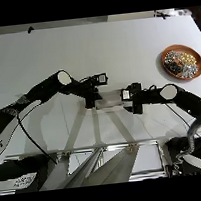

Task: Fold the box and place the chain.

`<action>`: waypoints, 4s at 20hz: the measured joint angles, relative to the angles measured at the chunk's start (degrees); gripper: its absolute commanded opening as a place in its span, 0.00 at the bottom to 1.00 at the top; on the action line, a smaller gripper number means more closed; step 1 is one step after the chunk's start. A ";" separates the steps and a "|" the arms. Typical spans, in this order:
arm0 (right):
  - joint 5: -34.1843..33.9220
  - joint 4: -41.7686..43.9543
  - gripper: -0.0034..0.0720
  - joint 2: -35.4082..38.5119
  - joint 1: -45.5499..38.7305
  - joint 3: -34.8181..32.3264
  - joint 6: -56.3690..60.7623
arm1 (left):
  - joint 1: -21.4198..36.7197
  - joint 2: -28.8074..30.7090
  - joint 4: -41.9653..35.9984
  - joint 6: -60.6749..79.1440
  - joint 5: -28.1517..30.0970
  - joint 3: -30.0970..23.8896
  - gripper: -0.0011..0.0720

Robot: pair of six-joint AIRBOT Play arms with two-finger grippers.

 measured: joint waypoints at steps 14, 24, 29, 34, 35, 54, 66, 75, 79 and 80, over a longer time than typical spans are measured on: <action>6.10 5.79 0.97 -4.42 -3.39 0.07 -9.90 | 0.00 0.00 0.00 0.04 -0.09 0.00 0.03; 8.79 8.28 0.94 -7.10 -3.50 2.10 -15.39 | 0.02 0.00 0.13 0.04 -0.02 0.00 0.03; 11.58 11.52 0.94 -10.29 -3.56 2.54 -17.79 | 0.04 0.00 0.20 0.04 -0.07 0.00 0.03; 13.31 13.94 0.95 -13.57 -4.48 2.58 -20.98 | 0.02 0.00 0.15 0.04 0.07 0.00 0.03; 13.53 14.25 0.95 -13.97 -4.90 2.58 -21.40 | 0.02 0.00 0.15 0.04 0.13 0.00 0.03; 16.44 15.69 0.77 -15.74 -6.93 2.64 -15.30 | -0.04 -0.07 -0.04 0.00 0.22 0.00 0.03; 13.00 15.28 0.85 -17.44 -6.91 3.45 -18.62 | -0.04 -0.09 -0.07 -0.07 0.22 0.00 0.03; 14.38 14.73 0.85 -21.00 -6.91 8.20 -19.63 | -0.02 -0.09 -0.04 -0.13 0.37 0.00 0.03; 14.58 13.14 0.81 -21.73 -6.88 8.90 -19.65 | -0.02 -0.09 -0.04 -0.04 0.33 0.00 0.03; 14.43 12.63 0.81 -21.81 -6.88 8.96 -19.65 | -0.02 -0.09 -0.04 -0.04 0.31 0.00 0.03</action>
